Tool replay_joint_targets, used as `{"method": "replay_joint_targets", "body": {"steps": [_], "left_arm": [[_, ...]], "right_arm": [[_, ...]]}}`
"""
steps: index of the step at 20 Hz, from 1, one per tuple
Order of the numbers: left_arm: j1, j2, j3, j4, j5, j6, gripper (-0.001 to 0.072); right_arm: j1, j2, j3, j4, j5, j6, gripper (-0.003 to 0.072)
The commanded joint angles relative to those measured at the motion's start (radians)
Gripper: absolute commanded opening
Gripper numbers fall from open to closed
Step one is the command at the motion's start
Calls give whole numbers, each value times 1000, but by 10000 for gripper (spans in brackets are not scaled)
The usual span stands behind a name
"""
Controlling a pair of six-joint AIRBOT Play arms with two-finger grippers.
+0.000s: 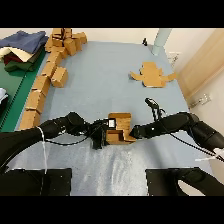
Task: Fold the box.
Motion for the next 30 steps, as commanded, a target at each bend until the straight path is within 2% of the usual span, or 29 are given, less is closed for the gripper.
{"method": "replay_joint_targets", "body": {"steps": [1,4,7,12,18,20,24,27,28,29,30], "left_arm": [[-1,-1,0,0,0,0,525],[-1,-1,0,0,0,0,524],[-1,-1,0,1,0,0,525],[-1,-1,0,0,0,0,524],[-1,-1,0,0,0,0,525],[-1,-1,0,0,0,0,525],[-1,-1,0,0,0,0,524],[-1,-1,0,0,0,0,525],[-1,-1,0,0,0,0,525],[-1,-1,0,0,0,0,525],[-1,-1,0,0,0,0,524]], "right_arm": [[77,-23,2,-18,68,92,444],[163,-59,31,-149,93,268,443],[253,-104,87,-356,83,463,440],[394,-244,231,-561,-51,737,440],[491,-430,370,-684,-212,919,429],[491,-452,373,-687,-214,940,333],[491,-454,373,-687,-230,946,4],[490,-454,373,-687,-229,944,5],[491,-453,373,-687,-229,942,56],[491,-451,373,-686,-230,942,262],[491,-449,373,-686,-230,942,368]]}}
